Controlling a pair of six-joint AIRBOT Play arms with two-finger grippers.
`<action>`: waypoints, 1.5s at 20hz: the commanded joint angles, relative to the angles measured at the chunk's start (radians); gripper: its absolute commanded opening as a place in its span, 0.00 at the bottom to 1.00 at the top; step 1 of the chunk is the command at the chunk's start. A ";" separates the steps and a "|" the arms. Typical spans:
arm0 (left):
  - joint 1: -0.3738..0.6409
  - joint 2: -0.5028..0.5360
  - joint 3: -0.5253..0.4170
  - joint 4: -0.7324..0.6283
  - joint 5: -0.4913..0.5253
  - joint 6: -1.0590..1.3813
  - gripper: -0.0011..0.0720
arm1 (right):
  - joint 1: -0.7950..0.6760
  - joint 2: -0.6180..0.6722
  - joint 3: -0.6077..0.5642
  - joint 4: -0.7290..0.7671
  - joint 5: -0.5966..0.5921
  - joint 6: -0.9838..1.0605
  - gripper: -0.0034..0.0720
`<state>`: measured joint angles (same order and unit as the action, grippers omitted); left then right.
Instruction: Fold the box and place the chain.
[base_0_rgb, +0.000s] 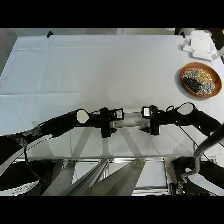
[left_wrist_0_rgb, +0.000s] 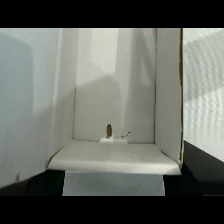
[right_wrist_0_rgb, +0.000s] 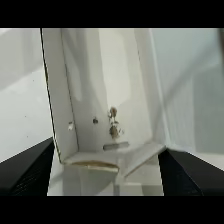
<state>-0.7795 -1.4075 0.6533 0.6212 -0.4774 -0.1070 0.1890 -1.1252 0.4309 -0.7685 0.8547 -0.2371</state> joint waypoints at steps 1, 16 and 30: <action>0.001 0.001 0.000 0.012 -0.020 0.006 0.47 | 0.000 0.106 0.000 -0.211 0.047 0.248 0.96; 0.001 0.058 0.000 0.141 -0.084 0.006 0.47 | 0.011 0.473 -0.001 0.158 0.293 0.358 0.34; -0.001 0.058 0.000 0.135 -0.087 0.006 0.49 | 0.184 0.151 -0.001 0.252 -0.388 0.492 0.07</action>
<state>-0.7799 -1.3499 0.6518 0.7570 -0.5629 -0.1017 0.3653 -0.9199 0.4297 -0.5217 0.5957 0.1753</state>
